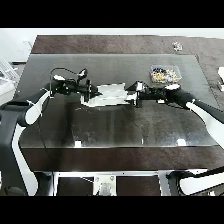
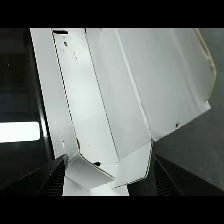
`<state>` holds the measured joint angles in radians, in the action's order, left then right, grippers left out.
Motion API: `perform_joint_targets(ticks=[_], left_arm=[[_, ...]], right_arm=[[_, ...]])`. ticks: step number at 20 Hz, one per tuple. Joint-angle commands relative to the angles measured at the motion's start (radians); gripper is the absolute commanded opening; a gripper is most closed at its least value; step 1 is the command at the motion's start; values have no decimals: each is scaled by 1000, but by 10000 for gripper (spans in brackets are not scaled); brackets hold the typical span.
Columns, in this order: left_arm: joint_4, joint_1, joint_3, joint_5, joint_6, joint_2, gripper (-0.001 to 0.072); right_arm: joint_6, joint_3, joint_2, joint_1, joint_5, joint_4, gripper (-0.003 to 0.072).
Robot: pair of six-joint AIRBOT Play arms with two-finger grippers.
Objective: Fold the box and place the chain.
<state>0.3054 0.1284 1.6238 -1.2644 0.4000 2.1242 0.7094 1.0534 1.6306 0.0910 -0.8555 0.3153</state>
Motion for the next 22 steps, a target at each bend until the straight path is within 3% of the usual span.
perform_joint_targets(ticks=[1,6,11,20,22], left_arm=[[0,0,0,0,0,1,22],[0,0,0,0,0,1,22],[0,0,0,0,0,1,22],[0,0,0,0,0,1,22],[0,0,0,0,0,1,22]], right_arm=[[-1,5,3,-1,8,-1,634],[-3,75,80,1,-15,0,635],[-36,153,140,1,-141,43,635],[-57,167,154,13,-193,126,635],[-35,168,161,13,-240,128,689]])
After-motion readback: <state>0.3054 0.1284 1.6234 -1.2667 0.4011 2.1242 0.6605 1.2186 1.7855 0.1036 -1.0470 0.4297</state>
